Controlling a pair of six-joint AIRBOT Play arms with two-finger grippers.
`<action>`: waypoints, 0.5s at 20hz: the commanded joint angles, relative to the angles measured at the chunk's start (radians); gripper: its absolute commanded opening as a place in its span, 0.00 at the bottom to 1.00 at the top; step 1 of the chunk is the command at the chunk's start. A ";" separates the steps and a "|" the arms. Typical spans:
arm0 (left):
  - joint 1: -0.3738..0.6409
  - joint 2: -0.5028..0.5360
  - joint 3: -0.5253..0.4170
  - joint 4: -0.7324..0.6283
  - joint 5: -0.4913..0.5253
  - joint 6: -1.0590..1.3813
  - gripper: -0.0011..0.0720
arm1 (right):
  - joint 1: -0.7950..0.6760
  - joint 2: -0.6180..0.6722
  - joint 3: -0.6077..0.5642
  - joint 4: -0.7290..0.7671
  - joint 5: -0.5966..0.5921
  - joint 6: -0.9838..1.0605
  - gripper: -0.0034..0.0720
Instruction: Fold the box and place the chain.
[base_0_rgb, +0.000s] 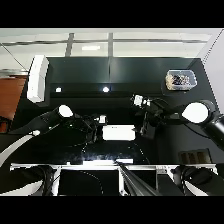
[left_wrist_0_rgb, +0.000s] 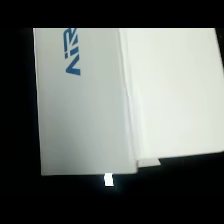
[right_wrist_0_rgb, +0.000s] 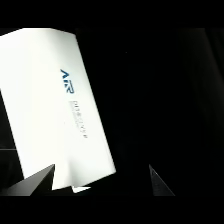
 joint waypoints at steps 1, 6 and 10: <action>0.000 0.000 -0.001 0.000 0.001 -0.001 0.76 | 0.038 -0.037 -0.014 0.025 0.025 -0.001 0.99; 0.000 -0.001 -0.001 0.000 0.001 -0.001 0.76 | 0.088 -0.087 -0.014 0.029 0.013 -0.034 0.99; 0.000 0.000 -0.001 0.000 0.001 -0.001 0.76 | 0.087 -0.088 -0.014 0.027 0.035 -0.034 0.99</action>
